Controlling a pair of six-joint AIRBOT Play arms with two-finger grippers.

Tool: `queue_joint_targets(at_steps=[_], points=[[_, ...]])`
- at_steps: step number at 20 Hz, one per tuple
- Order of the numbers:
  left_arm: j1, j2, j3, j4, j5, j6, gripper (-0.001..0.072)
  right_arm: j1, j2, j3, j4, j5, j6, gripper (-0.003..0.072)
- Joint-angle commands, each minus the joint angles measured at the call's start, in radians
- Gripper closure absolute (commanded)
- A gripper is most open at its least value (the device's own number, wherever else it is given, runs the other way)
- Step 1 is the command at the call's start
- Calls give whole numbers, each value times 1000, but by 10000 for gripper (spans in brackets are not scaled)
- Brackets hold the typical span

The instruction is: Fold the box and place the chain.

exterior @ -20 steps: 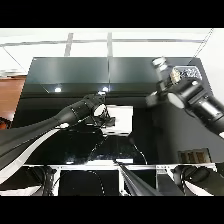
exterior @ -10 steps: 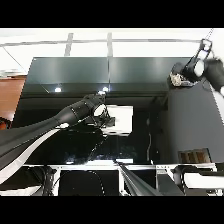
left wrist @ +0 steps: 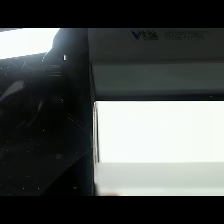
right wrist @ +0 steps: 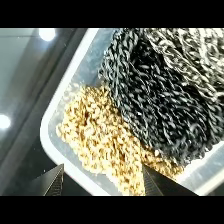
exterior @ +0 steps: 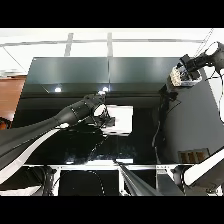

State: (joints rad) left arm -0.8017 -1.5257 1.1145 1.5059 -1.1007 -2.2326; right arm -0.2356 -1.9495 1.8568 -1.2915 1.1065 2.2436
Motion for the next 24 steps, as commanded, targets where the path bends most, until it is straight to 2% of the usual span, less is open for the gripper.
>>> queue_joint_targets(at_steps=[1,6,7,8,10,16,20,24], points=[[0,0,0,0,0,0,682,-10,-45,22,31,20,9,156],[0,0,0,0,2,0,682,2,-77,22,77,-26,-109,172],[0,0,0,0,2,0,682,3,-77,22,86,-25,-129,433],[0,0,0,0,2,0,682,3,-74,23,94,-19,-143,608],[0,0,0,0,1,0,682,1,-55,25,94,-7,-166,683],[0,0,0,0,1,0,682,-21,128,25,87,-4,-361,674],[0,0,0,0,1,0,682,-26,366,25,112,49,-570,674],[0,0,0,0,1,0,682,-29,591,25,113,33,-652,675]])
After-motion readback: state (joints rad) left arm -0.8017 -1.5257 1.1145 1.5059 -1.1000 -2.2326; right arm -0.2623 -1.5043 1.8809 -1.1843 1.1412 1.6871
